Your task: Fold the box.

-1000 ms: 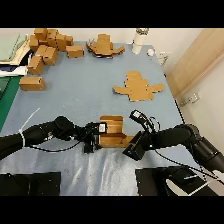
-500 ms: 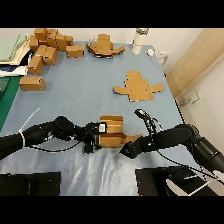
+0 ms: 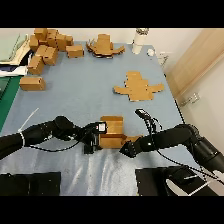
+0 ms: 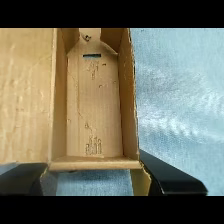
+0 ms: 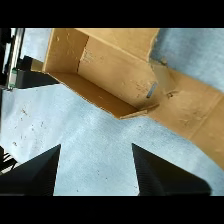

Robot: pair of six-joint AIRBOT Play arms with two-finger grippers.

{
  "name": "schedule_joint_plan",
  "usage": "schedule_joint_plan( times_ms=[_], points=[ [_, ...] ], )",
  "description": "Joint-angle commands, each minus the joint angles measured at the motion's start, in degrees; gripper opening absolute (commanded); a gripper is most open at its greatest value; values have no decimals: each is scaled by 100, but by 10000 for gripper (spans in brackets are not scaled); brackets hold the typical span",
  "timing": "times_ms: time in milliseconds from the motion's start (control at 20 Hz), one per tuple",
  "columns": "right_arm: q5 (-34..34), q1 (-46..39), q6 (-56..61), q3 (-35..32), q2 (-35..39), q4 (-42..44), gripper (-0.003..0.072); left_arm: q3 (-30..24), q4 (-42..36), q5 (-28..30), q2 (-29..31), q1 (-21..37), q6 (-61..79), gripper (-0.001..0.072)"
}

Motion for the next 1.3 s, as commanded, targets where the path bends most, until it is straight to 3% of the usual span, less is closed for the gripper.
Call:
schedule_joint_plan(
  times_ms=[0, 600, 850, 1250],
  points=[
    [13, 0, 13, 7, -2, 0, 708, 33, 0, -197, 2, 85, -114, 603],
    [271, 0, 13, 7, -2, -22, 709, 59, 37, -297, -39, 101, -111, 601],
    [269, 0, 13, 7, -2, -22, 708, 59, 162, 131, -50, -186, -114, 599],
    [262, 0, 13, 7, -2, -20, 708, 59, 173, 149, -50, -203, -177, 586]
  ],
)
